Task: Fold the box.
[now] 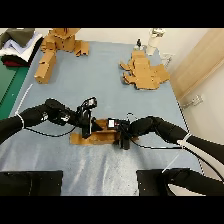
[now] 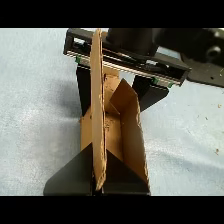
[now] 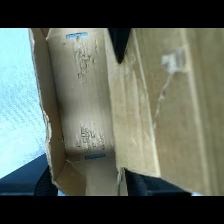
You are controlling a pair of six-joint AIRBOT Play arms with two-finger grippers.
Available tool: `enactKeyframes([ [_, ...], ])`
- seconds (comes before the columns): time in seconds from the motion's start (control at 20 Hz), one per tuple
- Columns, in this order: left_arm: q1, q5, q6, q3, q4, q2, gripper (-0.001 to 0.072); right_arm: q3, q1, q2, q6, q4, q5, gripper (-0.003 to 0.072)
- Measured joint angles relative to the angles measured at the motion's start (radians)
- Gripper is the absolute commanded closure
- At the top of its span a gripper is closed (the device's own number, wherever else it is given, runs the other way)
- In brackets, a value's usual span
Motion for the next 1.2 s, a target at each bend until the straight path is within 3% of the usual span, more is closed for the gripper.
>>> enactKeyframes([
  [0.7,0.0,0.008,-0.064,0.0,-0.037,0.0,0.0691,0.0,0.0,0.0,0.0,-0.003,-0.001,0.0249],
  [0.75,0.0,0.008,-0.071,0.0,-0.038,0.0,0.0505,0.0,0.0,0.0,0.0,-0.003,-0.002,0.0249],
  [0.8,0.0,0.014,-0.078,0.0,-0.039,0.0,0.0385,0.0,0.0,0.0,0.0,-0.003,-0.002,0.0249],
  [1.1,0.01,0.018,-0.099,0.004,-0.05,0.019,0.0383,0.0,0.0,0.0,0.0,-0.003,-0.003,0.0248],
  [1.15,0.019,0.018,-0.106,0.004,-0.047,0.035,0.0265,0.0,0.0,0.0,0.0,-0.003,-0.003,0.0249],
  [1.2,0.034,0.021,-0.125,0.005,-0.033,0.057,0.01,0.0,0.0,0.0,0.0,-0.003,-0.003,0.0249],
])
